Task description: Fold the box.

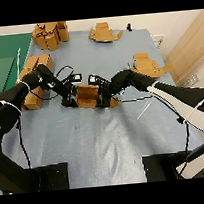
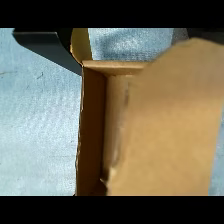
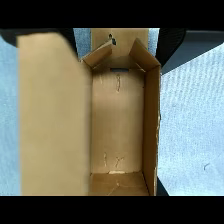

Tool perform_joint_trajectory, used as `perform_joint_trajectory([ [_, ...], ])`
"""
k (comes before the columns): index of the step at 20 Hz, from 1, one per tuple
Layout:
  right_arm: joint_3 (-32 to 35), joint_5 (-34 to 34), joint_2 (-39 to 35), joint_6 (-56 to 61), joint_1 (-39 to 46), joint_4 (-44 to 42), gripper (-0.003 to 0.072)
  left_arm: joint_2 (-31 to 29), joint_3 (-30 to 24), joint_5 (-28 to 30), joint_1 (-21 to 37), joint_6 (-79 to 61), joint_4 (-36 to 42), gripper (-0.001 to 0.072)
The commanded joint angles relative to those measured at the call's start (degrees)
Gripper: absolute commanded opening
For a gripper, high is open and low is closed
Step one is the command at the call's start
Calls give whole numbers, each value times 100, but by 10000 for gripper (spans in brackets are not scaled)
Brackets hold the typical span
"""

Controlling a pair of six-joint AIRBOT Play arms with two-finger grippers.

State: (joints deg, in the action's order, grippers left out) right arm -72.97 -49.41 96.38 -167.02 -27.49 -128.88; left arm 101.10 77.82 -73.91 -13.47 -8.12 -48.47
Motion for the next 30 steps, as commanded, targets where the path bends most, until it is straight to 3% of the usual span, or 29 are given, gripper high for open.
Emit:
perform_joint_trajectory([
  [1, -4, 4, 4, 2, -2, 11, 702, -11, 7, 2, 24, 0, -13, 696],
  [10, -4, 4, 4, 0, -2, 13, 702, -11, 7, -122, 24, -2, 238, 688],
  [11, -4, 4, 4, 0, -2, 13, 702, -11, 7, -177, 26, -2, 205, 522],
  [12, -4, 4, 4, 0, -2, 13, 702, -11, 7, -278, 26, -57, 151, 443],
  [16, -4, 4, 4, 0, -2, 13, 702, -11, 4, -264, 26, -190, 66, 439],
  [18, -4, 7, 4, 0, -2, 15, 702, -11, 2, -330, 26, -192, 59, 287],
  [25, -4, -76, -92, 459, 35, 621, 720, -11, 2, -306, 26, -190, 66, 287],
  [30, -4, -697, -424, 957, 297, 717, 720, -11, 2, -304, 26, -188, 66, 287],
])
